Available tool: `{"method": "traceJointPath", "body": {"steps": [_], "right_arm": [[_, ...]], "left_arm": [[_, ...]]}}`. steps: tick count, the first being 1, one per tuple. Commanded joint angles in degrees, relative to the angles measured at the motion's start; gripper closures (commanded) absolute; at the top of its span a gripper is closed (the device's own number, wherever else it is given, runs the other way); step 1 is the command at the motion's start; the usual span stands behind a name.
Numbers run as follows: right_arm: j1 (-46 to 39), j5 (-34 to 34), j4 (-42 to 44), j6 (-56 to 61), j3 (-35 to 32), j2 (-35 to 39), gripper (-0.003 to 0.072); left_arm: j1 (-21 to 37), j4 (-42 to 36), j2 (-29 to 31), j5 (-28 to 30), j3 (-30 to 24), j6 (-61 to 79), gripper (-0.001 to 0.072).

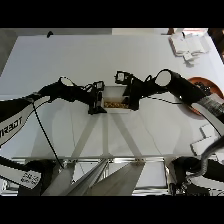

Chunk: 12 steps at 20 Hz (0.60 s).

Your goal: Fold the box and place the chain.

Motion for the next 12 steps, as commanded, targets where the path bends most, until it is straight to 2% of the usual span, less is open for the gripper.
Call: {"method": "traceJointPath", "body": {"steps": [1, 4, 6, 9, 12], "right_arm": [[0.5, 6.6, -1.2, 7.8, 6.5, 0.0, 0.033], [0.1, 6.2, -0.9, 10.3, 14.6, -0.1, 0.0332], [-1.2, 2.8, -0.7, 13.6, 18.8, -0.7, 0.0396], [-4.7, -0.4, -0.8, 25.6, 21.2, -3.9, 0.0395], [-6.6, 6.6, -1.0, 32.5, 21.2, -9.5, 0.039]], "left_arm": [[0.0, 0.0, 0.0, 0.0, 0.0, 0.0, 0.039], [0.0, 0.0, 0.0, 0.0, 0.0, 0.0, 0.039], [0.0, 0.0, 0.0, 0.0, 0.0, 0.0, 0.039], [0.0, 0.0, 0.0, 0.0, 0.0, 0.0, 0.039], [0.0, 0.0, 0.0, 0.0, 0.0, 0.0, 0.039]]}}
